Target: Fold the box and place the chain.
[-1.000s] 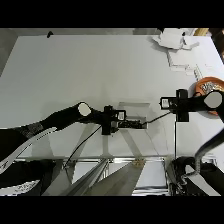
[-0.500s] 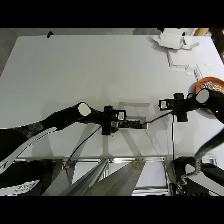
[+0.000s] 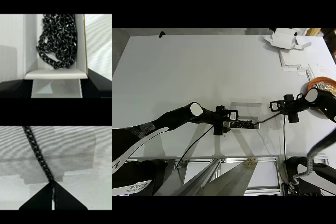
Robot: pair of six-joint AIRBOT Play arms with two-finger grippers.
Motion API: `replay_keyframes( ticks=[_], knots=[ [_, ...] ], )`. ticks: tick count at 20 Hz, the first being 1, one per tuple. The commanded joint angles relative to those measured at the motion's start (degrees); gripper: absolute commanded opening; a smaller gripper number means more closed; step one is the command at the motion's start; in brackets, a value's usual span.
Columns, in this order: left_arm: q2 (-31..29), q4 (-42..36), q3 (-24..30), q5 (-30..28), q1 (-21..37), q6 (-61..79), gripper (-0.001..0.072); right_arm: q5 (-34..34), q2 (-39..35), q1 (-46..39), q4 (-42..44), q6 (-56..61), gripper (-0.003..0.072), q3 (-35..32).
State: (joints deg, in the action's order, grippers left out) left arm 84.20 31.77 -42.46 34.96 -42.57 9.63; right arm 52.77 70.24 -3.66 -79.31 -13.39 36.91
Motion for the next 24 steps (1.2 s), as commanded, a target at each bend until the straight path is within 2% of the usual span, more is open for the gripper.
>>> replay_keyframes(
  ticks=[1, 7, 11, 12, 13, 14, 18, 20, 24],
  knots=[
    [0.0, 0.0, 0.0, 0.0, 0.0, 0.0, 0.0252, 6.3, -1.6, 1.3, 0.0, 1.0, 0.0016, 0.0],
    [0.0, 0.0, 0.0, 0.0, 0.0, 0.0, 0.0252, 11.7, -11.1, 1.5, 1.9, 1.6, 0.0015, 0.0],
    [0.0, 0.0, 0.0, 0.0, 0.0, 0.0, 0.0252, 11.9, -14.7, 1.5, 5.8, 2.8, 0.0017, -0.1],
    [0.0, 0.0, 0.0, 0.0, 0.0, 0.0, 0.0252, 11.0, -14.5, 1.4, 5.4, 3.1, 0.0089, -0.3],
    [0.0, 0.0, 0.0, 0.0, 0.0, 0.0, 0.0252, 9.8, -14.4, 1.5, 4.6, 3.0, 0.0212, -0.9],
    [0.0, 0.0, 0.0, 0.0, 0.0, 0.0, 0.0252, 8.3, -14.0, 1.4, 3.9, 3.0, 0.0271, -1.6],
    [0.0, 0.0, 0.0, 0.0, 0.0, 0.0, 0.0252, 7.6, -11.0, 1.4, 0.3, 3.0, 0.0265, -3.7],
    [0.0, 0.0, 0.0, 0.0, 0.0, 0.0, 0.0252, 6.8, -9.4, 1.4, 0.0, 2.8, 0.0218, -3.7],
    [0.0, 0.0, 0.0, 0.0, 0.0, 0.0, 0.0252, 4.4, -6.3, 1.4, 0.6, 2.3, 0.0218, -3.7]
  ],
)
